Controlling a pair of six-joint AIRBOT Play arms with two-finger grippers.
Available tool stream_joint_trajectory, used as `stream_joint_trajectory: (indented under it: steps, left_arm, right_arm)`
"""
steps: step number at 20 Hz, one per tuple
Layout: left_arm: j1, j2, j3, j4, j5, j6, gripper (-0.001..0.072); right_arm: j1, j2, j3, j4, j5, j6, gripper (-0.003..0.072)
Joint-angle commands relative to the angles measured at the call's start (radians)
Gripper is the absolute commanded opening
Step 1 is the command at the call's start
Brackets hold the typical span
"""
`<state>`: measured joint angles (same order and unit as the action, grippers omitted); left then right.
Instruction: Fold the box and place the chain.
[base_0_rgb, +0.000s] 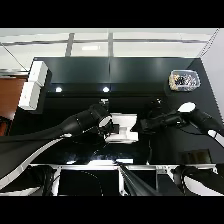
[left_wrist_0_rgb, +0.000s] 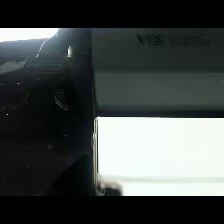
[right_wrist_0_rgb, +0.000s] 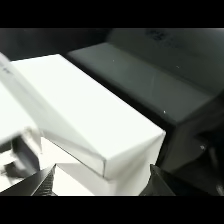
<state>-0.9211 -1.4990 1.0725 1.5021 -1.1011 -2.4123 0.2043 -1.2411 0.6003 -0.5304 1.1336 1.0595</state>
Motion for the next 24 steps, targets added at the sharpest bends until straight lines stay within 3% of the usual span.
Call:
stream_joint_trajectory:
  steps: [1, 4, 5, 6, 11, 15, 20, 21, 24]
  left_arm:
    - [0.001, 0.0, 0.001, 0.0, 0.001, 0.0, 0.0028]
    - [0.001, 0.0, 0.001, 0.0, 0.0, 0.0, 0.0027]
    - [0.0, 0.0, 0.001, 0.0, 0.0, 0.0, 0.0028]
    - [0.001, 0.0, 0.001, 0.0, 0.0, 0.0, 0.0027]
    - [0.0, 0.0, 0.001, 0.0, -0.007, 0.0, 0.0028]
    - [0.0, 0.0, 0.001, 0.0, -0.008, 0.0, 0.0028]
    - [0.001, 0.0, 0.001, 0.0, -0.007, 0.0, 0.0028]
    - [0.001, 0.0, 0.001, 0.001, -0.007, 0.0, 0.0028]
    - [0.001, 0.0, 0.001, 0.0, -0.008, 0.0, 0.0028]
  right_arm:
    - [0.155, 0.0, 0.063, -0.217, -0.133, 0.266, 0.0674]
    - [0.242, 0.0, 0.096, -0.392, -0.175, 0.456, 0.0673]
    - [0.262, 0.0, 0.108, -0.431, -0.178, 0.499, 0.0608]
    - [0.28, 0.0, 0.121, -0.459, -0.175, 0.517, 0.0433]
    - [0.391, 0.0, 0.195, -0.684, -0.156, 0.824, 0.0429]
    - [0.486, -0.002, 0.275, -0.874, -0.035, 1.078, 0.0429]
    - [0.515, -0.022, 0.28, -0.873, 0.018, 1.153, 0.0425]
    - [0.522, -0.032, 0.282, -0.87, 0.018, 1.155, 0.0369]
    - [0.554, -0.067, 0.288, -0.848, 0.008, 1.169, 0.0368]
